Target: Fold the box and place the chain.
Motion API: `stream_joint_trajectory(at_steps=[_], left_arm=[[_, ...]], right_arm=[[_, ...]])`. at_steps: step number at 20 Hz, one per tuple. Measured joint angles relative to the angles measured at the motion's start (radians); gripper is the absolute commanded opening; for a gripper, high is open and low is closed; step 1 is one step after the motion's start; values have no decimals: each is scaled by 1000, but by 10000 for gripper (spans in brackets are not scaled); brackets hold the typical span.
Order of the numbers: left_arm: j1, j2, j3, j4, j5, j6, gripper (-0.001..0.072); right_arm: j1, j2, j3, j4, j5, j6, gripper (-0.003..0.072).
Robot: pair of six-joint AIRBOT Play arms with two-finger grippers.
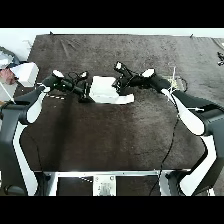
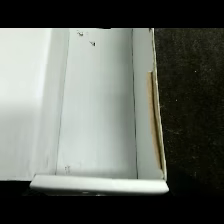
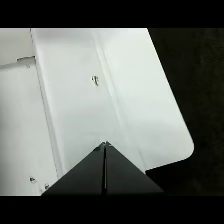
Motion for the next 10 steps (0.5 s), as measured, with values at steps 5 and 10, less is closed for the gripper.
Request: stream_joint_trajectory(at_steps=[5,10], left_arm=[[0,0,0,0,0,0,370],[0,0,0,0,0,0,370]], right_arm=[[-3,113,1,-77,35,14,-20],[-4,174,0,-351,165,139,580]])
